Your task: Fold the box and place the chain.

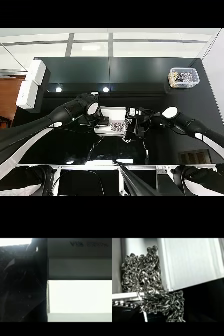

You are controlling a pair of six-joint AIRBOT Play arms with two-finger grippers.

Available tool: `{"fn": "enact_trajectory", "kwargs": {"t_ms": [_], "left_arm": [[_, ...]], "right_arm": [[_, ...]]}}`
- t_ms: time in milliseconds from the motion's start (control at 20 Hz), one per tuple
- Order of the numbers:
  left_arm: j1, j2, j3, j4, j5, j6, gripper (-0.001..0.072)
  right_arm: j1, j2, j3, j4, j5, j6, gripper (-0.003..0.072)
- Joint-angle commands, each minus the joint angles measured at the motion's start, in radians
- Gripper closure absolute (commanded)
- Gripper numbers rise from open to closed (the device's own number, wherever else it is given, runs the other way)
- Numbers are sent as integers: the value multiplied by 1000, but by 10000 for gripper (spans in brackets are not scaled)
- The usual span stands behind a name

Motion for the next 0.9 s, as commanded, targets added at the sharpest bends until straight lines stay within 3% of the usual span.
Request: {"fn": "enact_trajectory", "kwargs": {"t_ms": [0, 250, 350, 450, 500, 550, 850], "left_arm": [[0, 1, 0, 0, 1, 0, 679], [0, 1, 0, 0, 1, 0, 678], [0, 1, 0, 0, 2, 0, 679], [0, 1, 0, 0, 2, 0, 678], [0, 1, 0, 0, 1, 0, 679], [0, 1, 0, 0, 1, 0, 679], [0, 1, 0, 1, 2, 0, 679]], "right_arm": [[14, -7, 8, -41, -12, 48, -24], [14, -16, 18, -85, -21, 114, -23], [14, -18, 18, -119, -14, 131, 266], [14, -18, 18, -119, -14, 131, 273], [14, -18, 18, -119, -13, 132, 420], [14, -18, 18, -119, -2, 131, 682], [11, 26, 18, -120, 8, 231, 669]]}}
